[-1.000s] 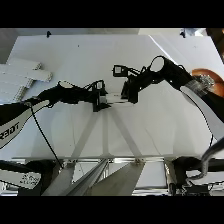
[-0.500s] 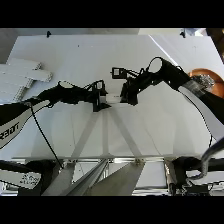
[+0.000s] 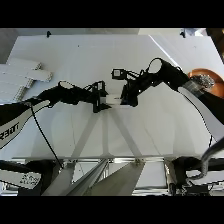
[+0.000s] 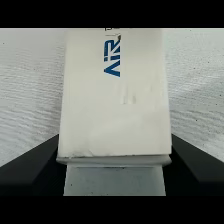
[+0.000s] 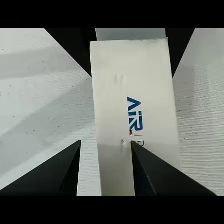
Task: Fold the box and place the chain.
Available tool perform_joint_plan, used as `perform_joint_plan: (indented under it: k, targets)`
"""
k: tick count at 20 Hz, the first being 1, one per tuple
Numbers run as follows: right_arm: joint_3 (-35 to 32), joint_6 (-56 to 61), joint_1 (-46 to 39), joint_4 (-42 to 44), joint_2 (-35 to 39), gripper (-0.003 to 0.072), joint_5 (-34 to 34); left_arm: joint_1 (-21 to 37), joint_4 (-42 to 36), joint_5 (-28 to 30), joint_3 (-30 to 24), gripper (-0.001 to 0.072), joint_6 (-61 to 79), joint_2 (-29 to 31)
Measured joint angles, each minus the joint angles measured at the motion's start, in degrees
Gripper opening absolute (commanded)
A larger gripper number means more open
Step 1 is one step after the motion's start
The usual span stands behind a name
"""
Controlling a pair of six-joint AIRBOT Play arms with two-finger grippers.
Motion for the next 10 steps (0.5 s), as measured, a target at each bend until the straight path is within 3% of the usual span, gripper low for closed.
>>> perform_joint_plan:
  k: [10]
  targets:
    - [-0.72, 0.24, 0.57, -0.42, 1.22, 0.0344, 0.39, -0.04, -0.17, 0.11, 0.00, 0.0394, -0.24, 0.00]
